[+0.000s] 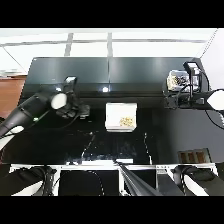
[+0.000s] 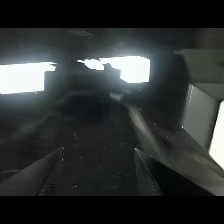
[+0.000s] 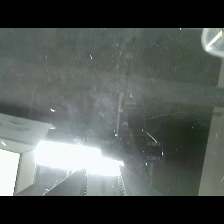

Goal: Fold the box and place the chain.

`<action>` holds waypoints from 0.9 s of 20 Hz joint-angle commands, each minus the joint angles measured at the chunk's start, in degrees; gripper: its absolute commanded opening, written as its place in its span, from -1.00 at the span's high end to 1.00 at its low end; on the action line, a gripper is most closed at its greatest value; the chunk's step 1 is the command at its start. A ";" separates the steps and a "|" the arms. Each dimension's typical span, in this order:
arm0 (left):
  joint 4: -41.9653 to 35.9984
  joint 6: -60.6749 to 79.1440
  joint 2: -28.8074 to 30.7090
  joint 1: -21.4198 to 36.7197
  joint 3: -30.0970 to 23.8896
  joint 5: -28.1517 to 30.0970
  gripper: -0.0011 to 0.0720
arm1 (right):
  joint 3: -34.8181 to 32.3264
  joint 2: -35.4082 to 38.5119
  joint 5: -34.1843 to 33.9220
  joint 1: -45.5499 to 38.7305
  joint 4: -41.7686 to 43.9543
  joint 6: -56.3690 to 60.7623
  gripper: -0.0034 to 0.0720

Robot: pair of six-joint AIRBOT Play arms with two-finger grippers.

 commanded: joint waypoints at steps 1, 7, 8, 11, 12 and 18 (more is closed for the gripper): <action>-37.18 39.10 1.75 12.83 -12.41 12.55 -0.43 | 0.04 -0.04 -1.79 0.00 0.02 0.02 0.31; -48.74 92.56 -2.99 12.55 -12.55 2.08 -0.89 | 0.04 -0.04 -1.51 0.22 0.11 0.02 0.31; -48.74 100.85 -3.30 11.30 -12.55 2.58 -1.00 | 0.04 -0.04 -1.44 0.48 0.00 0.00 0.32; -48.85 122.27 -3.48 6.84 -12.55 7.41 -1.00 | 0.04 -0.04 -1.46 1.53 0.00 0.02 0.31; -49.09 126.77 -3.80 5.53 -12.52 11.04 -1.00 | 0.04 -0.04 -1.46 1.81 0.04 0.02 0.31; -57.11 134.99 -11.17 5.07 -8.55 10.84 -1.00 | 0.04 -0.04 -1.46 1.95 0.11 0.04 0.32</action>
